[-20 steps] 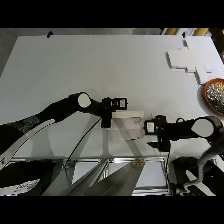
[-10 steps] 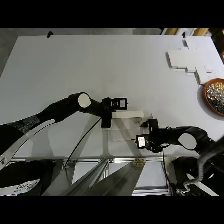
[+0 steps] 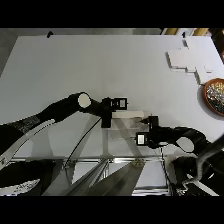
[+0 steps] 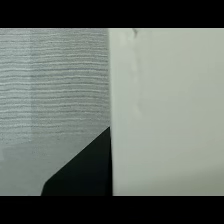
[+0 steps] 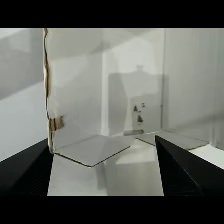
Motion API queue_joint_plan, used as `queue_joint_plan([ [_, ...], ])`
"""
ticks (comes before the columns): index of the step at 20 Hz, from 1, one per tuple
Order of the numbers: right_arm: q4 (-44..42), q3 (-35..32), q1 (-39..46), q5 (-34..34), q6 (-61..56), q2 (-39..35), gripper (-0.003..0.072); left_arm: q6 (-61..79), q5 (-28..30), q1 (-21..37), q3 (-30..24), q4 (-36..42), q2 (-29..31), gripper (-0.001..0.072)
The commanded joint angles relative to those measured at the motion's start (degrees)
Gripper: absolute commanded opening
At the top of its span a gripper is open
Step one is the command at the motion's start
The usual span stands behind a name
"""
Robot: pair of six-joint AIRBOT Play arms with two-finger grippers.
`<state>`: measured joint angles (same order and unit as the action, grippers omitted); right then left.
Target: Fold the box and place the chain.
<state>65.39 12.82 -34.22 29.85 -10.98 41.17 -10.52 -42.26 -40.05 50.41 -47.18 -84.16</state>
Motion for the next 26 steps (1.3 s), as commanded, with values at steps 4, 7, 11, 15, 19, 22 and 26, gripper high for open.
queue_joint_plan([
  [4,-2.43,2.08,2.64,0.66,-1.20,0.02,0.0689,0.00,0.00,-0.04,-0.04,0.00,-0.04,0.0010],
  [7,-4.26,3.93,7.02,1.57,-1.16,0.04,0.0689,0.00,-0.02,-0.04,-0.04,0.00,-0.04,0.0010],
  [11,-9.25,4.52,9.46,2.12,2.08,1.14,0.0690,0.00,0.00,-0.04,-0.04,0.00,-0.04,0.0010],
  [15,-15.91,4.85,13.53,2.82,8.50,5.07,0.0690,0.02,0.00,-0.04,-0.04,0.00,-0.04,0.0010],
  [19,-21.97,6.58,16.50,6.67,17.94,9.44,0.0689,0.02,-0.02,-0.04,-0.04,0.00,-0.04,0.0010],
  [22,-25.29,8.79,18.93,9.09,22.51,13.68,0.0689,0.02,0.00,-0.04,-0.04,0.00,-0.04,0.0010],
  [26,-25.77,12.44,22.08,13.88,24.76,19.76,0.0688,0.02,-0.02,-0.04,-0.04,0.00,-0.04,0.0010],
])
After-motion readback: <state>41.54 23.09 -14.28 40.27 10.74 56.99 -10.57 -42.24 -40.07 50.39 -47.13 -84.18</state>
